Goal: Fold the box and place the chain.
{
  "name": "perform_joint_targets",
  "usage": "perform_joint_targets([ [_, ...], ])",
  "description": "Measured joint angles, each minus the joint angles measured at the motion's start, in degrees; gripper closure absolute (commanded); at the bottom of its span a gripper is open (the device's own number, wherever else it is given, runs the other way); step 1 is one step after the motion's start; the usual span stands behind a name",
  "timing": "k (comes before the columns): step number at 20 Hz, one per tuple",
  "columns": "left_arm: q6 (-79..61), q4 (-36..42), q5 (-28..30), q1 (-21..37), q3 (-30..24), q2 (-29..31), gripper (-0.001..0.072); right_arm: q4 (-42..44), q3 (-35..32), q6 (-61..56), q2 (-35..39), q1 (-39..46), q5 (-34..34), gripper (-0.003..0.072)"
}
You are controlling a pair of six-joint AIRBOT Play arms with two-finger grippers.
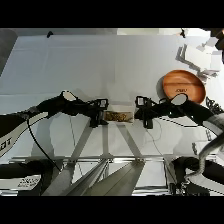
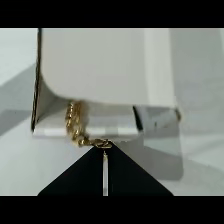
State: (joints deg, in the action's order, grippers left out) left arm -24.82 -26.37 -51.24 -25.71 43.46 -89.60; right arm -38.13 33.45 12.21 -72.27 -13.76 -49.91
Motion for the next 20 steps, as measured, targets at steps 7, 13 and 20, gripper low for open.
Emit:
perform_joint_targets([
  [7, 0.0, 0.0, 0.0, 0.0, 0.0, 0.0, 0.0365, -11.26, 0.76, -13.86, 9.25, -0.55, -2.67, 0.0678],
  [13, 0.02, 0.0, 0.02, 0.02, 0.0, 0.0, 0.0365, -12.26, 7.78, -22.56, 12.76, -6.4, -9.49, 0.0677],
  [20, 0.02, -0.02, 0.02, 0.02, 0.0, 0.0, 0.0364, -12.09, 13.33, -32.44, 9.11, -12.76, -8.79, 0.0552],
])
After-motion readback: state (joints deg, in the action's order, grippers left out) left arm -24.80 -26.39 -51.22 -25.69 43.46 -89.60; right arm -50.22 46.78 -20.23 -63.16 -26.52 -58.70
